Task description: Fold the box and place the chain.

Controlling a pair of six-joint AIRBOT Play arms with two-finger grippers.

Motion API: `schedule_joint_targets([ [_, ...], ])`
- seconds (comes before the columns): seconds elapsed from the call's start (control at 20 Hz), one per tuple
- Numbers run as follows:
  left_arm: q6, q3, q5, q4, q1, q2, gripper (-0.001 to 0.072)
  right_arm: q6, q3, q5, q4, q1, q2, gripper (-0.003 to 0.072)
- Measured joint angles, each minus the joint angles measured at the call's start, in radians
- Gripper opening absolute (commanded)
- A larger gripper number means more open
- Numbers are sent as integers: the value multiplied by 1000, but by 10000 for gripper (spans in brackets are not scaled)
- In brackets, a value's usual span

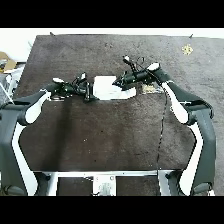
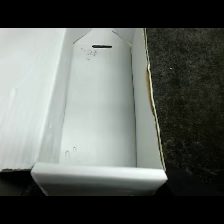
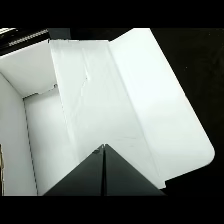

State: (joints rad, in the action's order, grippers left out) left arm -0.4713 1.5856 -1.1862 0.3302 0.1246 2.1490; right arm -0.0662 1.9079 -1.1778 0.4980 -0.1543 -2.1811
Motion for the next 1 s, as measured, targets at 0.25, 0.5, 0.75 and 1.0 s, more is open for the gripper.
schedule_joint_targets([
  [0.25, 0, 0, 0, -1, 0, 0, 285, 23, 2, -2, -3, 2, 39, 7],
  [0.5, 0, 0, 0, -1, 0, 0, 285, 23, -8, -48, 52, 19, 161, 5],
  [0.75, 0, 0, 0, -1, 0, 0, 285, 26, -101, -46, 250, 18, 266, 525],
  [1.0, 0, 0, 0, -1, 0, 0, 286, 117, -154, -13, 357, 14, 218, 674],
])
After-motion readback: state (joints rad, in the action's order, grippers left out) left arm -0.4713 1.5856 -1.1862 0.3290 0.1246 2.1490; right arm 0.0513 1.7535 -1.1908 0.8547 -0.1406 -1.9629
